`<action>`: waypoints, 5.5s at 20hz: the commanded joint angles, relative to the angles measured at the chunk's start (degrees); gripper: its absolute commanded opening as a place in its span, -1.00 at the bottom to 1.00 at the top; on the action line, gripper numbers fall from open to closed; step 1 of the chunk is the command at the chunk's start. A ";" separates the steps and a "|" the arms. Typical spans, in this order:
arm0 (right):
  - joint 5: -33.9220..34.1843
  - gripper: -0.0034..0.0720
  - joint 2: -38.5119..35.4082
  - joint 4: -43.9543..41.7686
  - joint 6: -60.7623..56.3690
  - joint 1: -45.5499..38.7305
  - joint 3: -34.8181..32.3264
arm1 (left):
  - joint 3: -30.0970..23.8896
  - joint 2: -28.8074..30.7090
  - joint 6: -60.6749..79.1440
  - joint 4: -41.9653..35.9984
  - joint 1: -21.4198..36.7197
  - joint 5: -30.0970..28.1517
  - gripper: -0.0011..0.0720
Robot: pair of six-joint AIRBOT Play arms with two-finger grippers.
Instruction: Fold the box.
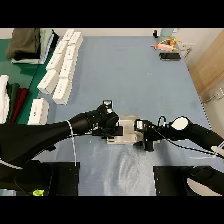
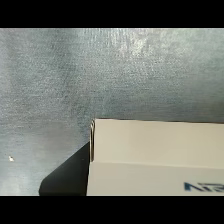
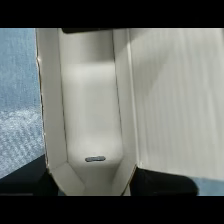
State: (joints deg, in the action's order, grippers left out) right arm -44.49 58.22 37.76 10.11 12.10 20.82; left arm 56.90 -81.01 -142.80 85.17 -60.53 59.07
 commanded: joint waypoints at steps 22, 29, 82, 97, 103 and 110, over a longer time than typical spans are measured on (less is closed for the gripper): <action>-0.04 0.45 -0.07 -0.02 0.02 0.04 0.07 | 5.22 8.24 2.97 2.51 -0.09 14.27 0.63; -0.02 0.45 -0.07 -0.02 0.02 0.04 0.07 | 5.53 18.71 9.33 3.61 -0.09 22.08 -0.88; -0.04 0.45 -0.07 -0.02 0.00 0.04 0.07 | -31.01 14.99 170.64 -71.38 23.12 -22.56 0.95; -0.02 0.46 -0.07 -0.02 0.00 0.04 0.07 | -31.50 15.28 162.05 -62.77 25.62 -22.62 0.95; -0.02 0.45 -0.07 -0.02 0.00 0.04 0.07 | -31.50 15.23 161.17 -61.81 23.58 -24.65 0.95; -0.04 0.45 -0.07 -0.02 0.00 0.04 0.07 | -31.47 15.13 161.17 -61.96 22.27 -25.90 0.94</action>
State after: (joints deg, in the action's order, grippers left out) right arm -44.51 58.19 37.74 10.11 12.10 20.82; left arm 25.41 -65.87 18.41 23.14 -37.93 33.80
